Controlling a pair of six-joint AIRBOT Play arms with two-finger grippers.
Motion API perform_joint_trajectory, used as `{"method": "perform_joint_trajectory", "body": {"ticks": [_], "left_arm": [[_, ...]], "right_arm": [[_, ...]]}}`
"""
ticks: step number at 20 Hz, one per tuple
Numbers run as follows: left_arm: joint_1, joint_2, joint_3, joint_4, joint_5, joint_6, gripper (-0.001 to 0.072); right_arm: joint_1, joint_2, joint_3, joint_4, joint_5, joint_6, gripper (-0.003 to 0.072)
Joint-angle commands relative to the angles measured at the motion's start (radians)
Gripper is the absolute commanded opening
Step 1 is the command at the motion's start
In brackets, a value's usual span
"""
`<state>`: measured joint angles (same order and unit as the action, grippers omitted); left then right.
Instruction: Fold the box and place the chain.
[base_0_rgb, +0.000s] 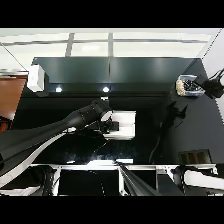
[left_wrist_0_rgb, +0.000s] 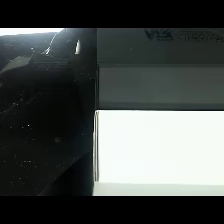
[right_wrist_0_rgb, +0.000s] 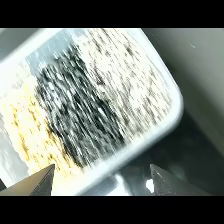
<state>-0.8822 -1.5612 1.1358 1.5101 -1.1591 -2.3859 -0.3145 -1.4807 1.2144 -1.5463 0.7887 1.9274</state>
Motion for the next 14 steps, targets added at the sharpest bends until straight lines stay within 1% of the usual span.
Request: {"method": "perform_joint_trajectory", "body": {"ticks": [1,3,5,6,7,12,14], "left_arm": [[0.001,-0.001,0.001,0.0,-0.001,0.0,0.0029],[0.001,-0.001,0.001,0.0,-0.001,0.0,0.0029],[0.001,-0.001,0.001,0.0,-0.001,0.0,0.0029],[0.001,-0.001,0.001,0.0,-0.001,0.0,0.0029],[0.001,-0.001,0.001,0.0,-0.002,0.0,0.0029],[0.001,-0.001,0.001,0.0,-0.001,0.0,0.0029],[0.001,-0.001,0.001,0.0,-0.002,0.0,0.0029]], "right_arm": [[-0.028,-0.188,0.245,0.103,0.166,-0.13,0.0714],[-0.028,-0.251,0.317,0.121,0.194,-0.13,0.0705],[-0.028,-0.294,0.355,0.158,0.194,-0.134,0.0704],[-0.028,-0.31,0.363,0.18,0.195,-0.135,0.0601],[-0.027,-0.324,0.364,0.194,0.193,-0.138,0.0527],[-0.02,-0.367,0.364,0.156,0.206,-0.147,0.0527],[-0.02,-0.369,0.364,0.133,0.207,-0.146,0.042]]}}
